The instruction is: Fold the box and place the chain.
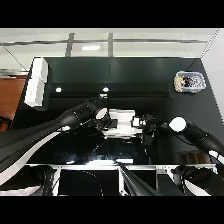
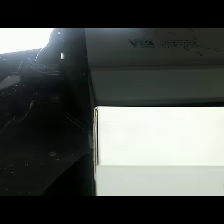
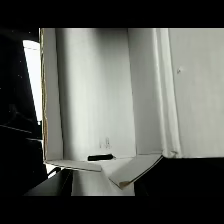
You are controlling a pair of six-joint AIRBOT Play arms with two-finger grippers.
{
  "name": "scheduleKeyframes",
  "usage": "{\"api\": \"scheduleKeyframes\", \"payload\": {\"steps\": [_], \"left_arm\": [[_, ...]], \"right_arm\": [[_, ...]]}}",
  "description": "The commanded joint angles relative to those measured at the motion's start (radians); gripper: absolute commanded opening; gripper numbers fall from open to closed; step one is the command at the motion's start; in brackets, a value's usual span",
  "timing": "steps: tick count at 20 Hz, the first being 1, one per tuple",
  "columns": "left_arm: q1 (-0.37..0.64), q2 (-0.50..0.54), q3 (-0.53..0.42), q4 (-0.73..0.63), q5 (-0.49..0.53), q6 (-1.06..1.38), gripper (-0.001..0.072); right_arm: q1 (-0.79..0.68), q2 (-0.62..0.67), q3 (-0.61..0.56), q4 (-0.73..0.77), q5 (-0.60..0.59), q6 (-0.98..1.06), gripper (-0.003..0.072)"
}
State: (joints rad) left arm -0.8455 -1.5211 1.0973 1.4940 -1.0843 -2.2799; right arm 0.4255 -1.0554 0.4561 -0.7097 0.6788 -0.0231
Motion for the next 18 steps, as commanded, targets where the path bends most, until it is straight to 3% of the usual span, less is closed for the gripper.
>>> {"api": "scheduleKeyframes", "payload": {"steps": [1,2,3,4,15,17,18], "left_arm": [[0.0,-0.001,0.0,0.001,0.001,0.002,0.0025],[0.0,-0.001,0.0,0.001,0.001,0.002,0.0025],[0.0,-0.001,0.0,0.0,0.002,0.002,0.0025],[0.0,-0.001,0.0,0.001,0.001,0.003,0.0025],[0.0,-0.001,0.0,-0.003,0.001,0.002,0.0026],[0.0,-0.001,0.0,-0.003,0.001,0.002,0.0025],[0.0,-0.001,0.0,-0.003,0.001,0.002,0.0025]], "right_arm": [[0.001,-0.012,0.0,0.093,-0.003,0.0,0.0421],[0.001,-0.023,0.0,0.136,-0.002,0.0,0.0416],[0.003,-0.034,0.0,0.167,-0.003,0.0,0.0195],[0.01,-0.044,0.0,0.18,-0.01,0.0,0.0107],[0.073,-0.078,0.0,0.178,-0.062,0.001,0.0109],[0.073,-0.078,0.0,0.179,-0.086,0.013,0.0399],[0.073,-0.077,0.0,0.177,-0.089,0.013,0.0228]]}}
